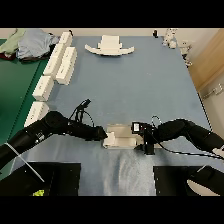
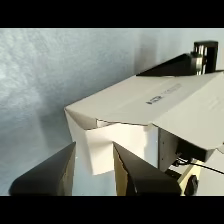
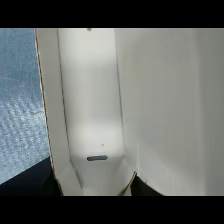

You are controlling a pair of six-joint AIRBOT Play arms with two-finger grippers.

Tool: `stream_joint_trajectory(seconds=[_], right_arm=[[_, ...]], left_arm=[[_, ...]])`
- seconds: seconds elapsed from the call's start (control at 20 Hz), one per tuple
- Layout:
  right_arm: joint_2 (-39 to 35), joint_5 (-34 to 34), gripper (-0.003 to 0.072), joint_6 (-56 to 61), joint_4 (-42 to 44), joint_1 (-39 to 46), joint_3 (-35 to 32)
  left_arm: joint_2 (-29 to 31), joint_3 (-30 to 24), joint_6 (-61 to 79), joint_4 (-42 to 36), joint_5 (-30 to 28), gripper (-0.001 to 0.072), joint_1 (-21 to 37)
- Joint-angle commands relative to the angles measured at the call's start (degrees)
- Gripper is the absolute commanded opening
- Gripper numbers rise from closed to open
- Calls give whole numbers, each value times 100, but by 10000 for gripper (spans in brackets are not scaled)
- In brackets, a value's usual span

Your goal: Fold the box.

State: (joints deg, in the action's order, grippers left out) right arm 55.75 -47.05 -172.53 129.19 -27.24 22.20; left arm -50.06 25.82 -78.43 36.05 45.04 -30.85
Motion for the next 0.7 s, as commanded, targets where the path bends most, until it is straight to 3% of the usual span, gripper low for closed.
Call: stream_joint_trajectory(seconds=[0.0,0.3,0.4,0.65], right_arm=[[0,2,441,2,2,-2,-2],[0,2,441,2,2,-2,-2],[2,2,441,2,2,-2,-2],[0,2,441,2,2,-2,-2]], left_arm=[[-17,181,-1353,938,-393,379,-588],[-767,960,-3620,2422,-293,378,-1633],[-1071,1346,-4415,3147,17,378,-1886],[-1731,2144,-5364,4081,855,377,-2354]])
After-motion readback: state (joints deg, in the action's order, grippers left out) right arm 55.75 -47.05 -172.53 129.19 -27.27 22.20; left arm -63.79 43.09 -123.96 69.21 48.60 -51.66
